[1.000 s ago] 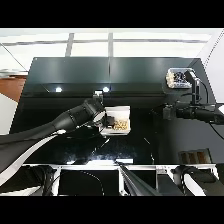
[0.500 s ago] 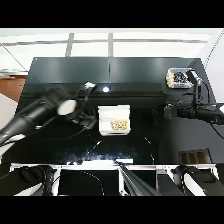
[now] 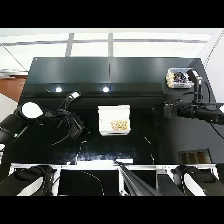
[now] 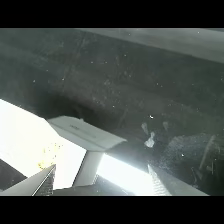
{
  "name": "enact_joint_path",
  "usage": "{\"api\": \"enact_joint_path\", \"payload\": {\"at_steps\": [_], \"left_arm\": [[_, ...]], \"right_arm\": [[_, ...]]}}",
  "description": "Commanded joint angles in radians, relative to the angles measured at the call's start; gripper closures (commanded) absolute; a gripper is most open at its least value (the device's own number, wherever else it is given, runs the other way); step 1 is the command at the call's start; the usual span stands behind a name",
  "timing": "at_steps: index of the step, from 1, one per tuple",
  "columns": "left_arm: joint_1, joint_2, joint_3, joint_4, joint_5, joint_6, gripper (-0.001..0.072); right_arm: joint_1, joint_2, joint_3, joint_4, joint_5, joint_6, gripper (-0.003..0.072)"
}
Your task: Fold the box and place the chain.
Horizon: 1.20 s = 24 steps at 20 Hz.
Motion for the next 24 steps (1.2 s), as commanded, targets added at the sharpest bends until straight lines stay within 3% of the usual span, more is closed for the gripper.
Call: {"api": "enact_joint_path", "payload": {"at_steps": [1, 3, 8, 14, 24], "left_arm": [[-0.001, -0.062, -0.029, -0.14, 0.106, 0.537, 0.0005], [-0.018, -0.101, -0.028, -0.141, 0.122, 0.691, 0.0005], [-0.021, -0.151, -0.027, -0.175, 0.12, 0.753, 0.0005], [-0.021, -0.262, -0.026, -0.397, 0.102, 0.959, 0.0003], [-0.044, -0.294, -0.021, -0.394, 0.114, 0.975, 0.0003]], "right_arm": [[0.0, 0.0, 0.0, 0.0, 0.013, 0.0, -0.0022], [0.0, 0.0, 0.0, 0.0, 0.013, 0.0, -0.0022], [0.002, 0.0, 0.0, 0.0, 0.005, 0.0, -0.0022], [0.002, 0.0, 0.0, -0.004, 0.006, 0.0, -0.0021], [0.002, 0.0, 0.0, -0.008, -0.011, 0.0, -0.0021]]}}
